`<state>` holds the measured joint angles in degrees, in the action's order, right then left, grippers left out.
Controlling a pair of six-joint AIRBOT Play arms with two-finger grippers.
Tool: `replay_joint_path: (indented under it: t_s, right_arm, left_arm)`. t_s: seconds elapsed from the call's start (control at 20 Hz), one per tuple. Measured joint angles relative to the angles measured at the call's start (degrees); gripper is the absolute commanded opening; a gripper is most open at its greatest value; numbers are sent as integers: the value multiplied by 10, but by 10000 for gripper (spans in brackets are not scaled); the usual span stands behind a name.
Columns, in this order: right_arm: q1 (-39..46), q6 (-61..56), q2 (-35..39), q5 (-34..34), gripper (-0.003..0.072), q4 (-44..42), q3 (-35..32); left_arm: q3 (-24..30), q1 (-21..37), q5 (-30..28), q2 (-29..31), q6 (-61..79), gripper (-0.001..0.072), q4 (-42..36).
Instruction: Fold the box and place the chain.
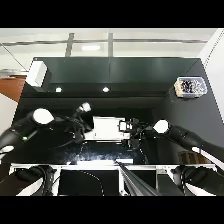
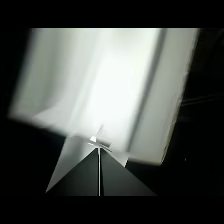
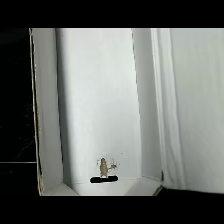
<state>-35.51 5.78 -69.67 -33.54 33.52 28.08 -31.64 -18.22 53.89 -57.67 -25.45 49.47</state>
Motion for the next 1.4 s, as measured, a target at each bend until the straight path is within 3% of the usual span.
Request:
replay_joint_path:
  t_s: [0.15, 0.3, 0.4, 0.5, 0.65, 0.9, 0.95, 1.05, 1.1, 1.4]
  right_arm:
    - [0, 0, 0, 0, 485, 0, 0]
    - [0, 0, 0, 0, 485, 0, 0]
    - [0, 0, 0, 0, 485, 0, 0]
    - [0, 0, 0, 0, 485, 0, 0]
    - [0, 0, 0, 0, 485, 0, 0]
    - [0, 0, 0, 0, 485, 0, 0]
    - [0, 0, 0, 0, 485, 0, 0]
    - [0, 0, 0, 0, 485, 0, 0]
    - [0, 0, 0, 0, 485, 0, 0]
    - [0, 0, 0, 0, 485, 0, 0]
  left_arm:
    - [-2, 137, 44, 35, -126, 34, 24]
    - [30, 289, 56, 35, -251, 34, 17]
    - [51, 354, 73, 14, -292, 34, -15]
    - [63, 381, 93, -22, -305, 34, -33]
    - [70, 366, 117, -85, -311, 33, -40]
    - [73, 277, 110, -141, -301, 35, -71]
    - [73, 259, 106, -146, -291, 89, -85]
    - [69, 235, 113, -151, -281, 467, -106]
    - [64, 228, 127, -152, -279, 529, -115]
    - [19, 196, 208, -150, -277, 535, -127]
